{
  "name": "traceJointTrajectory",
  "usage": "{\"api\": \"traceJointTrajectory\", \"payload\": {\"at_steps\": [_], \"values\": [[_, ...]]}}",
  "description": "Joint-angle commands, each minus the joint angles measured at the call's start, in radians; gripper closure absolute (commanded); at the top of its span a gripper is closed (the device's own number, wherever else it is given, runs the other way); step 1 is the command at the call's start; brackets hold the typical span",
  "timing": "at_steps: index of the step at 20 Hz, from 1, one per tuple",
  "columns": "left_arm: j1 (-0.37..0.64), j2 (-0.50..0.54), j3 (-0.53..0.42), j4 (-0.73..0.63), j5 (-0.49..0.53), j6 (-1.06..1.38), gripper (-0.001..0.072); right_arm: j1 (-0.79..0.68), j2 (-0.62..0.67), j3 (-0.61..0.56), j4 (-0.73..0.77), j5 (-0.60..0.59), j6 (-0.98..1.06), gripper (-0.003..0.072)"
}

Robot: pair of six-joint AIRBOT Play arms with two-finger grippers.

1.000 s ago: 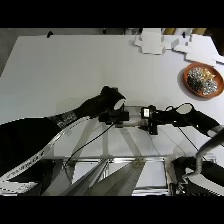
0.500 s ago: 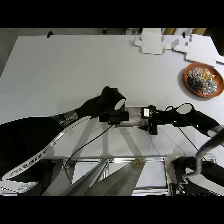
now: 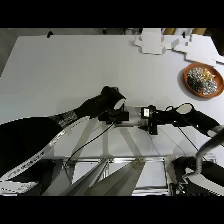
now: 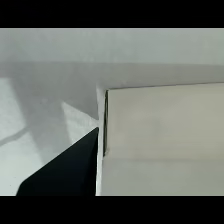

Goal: Fold the box and place the chain.

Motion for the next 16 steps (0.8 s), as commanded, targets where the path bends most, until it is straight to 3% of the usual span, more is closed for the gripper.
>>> {"api": "traceJointTrajectory", "payload": {"at_steps": [1, 5, 7, 11, 13, 15, 16], "values": [[0.001, 0.010, 0.001, 0.000, -0.016, 0.027, 0.0493, 0.000, 0.001, 0.000, 0.000, 0.000, 0.000, 0.0283], [0.001, 0.013, 0.001, 0.000, -0.026, 0.026, 0.0508, 0.000, 0.001, 0.000, 0.000, 0.000, 0.000, 0.0283], [-0.001, 0.013, 0.001, 0.002, -0.023, 0.024, 0.0700, 0.000, 0.001, 0.000, 0.000, 0.000, 0.000, 0.0283], [-0.002, 0.013, 0.001, 0.003, -0.021, 0.024, 0.0704, 0.000, 0.001, 0.000, 0.000, 0.000, 0.000, 0.0283], [-0.002, 0.013, 0.001, 0.003, -0.021, 0.024, 0.0636, 0.000, 0.001, 0.000, 0.000, 0.000, 0.000, 0.0283], [0.001, 0.021, 0.001, 0.003, -0.022, 0.026, 0.0484, 0.000, 0.001, 0.000, 0.000, 0.000, 0.000, 0.0283], [0.006, 0.031, 0.001, 0.004, -0.022, 0.028, 0.0475, 0.000, 0.001, 0.000, 0.000, 0.000, 0.000, 0.0283]]}}
